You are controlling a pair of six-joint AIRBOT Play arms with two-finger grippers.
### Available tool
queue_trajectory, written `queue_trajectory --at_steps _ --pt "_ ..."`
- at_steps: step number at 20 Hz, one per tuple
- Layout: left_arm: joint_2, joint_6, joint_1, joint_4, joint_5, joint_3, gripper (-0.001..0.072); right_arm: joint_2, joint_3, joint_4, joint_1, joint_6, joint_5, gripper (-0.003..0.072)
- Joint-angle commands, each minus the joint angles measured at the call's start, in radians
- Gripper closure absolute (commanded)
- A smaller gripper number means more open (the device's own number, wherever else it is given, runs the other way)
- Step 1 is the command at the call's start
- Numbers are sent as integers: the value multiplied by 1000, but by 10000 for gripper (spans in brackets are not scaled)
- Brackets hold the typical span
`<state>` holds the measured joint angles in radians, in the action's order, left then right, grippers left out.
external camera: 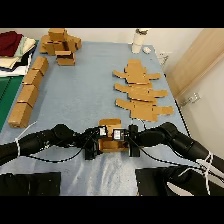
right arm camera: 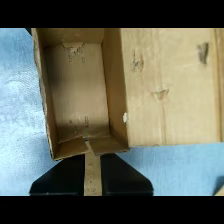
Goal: Fold the box.
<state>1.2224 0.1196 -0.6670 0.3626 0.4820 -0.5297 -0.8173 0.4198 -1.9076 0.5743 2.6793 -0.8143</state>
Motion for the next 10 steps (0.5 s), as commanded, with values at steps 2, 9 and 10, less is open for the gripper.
queue_trajectory --at_steps 2,9,10 --pt "0 0 0 0 0 -1 231 0 -16 -81 2 4 18 546" --pt "0 0 0 1 0 -1 231 1 -54 -139 2 19 97 338" --pt "0 0 0 0 0 -1 232 0 -54 -139 2 19 102 338"
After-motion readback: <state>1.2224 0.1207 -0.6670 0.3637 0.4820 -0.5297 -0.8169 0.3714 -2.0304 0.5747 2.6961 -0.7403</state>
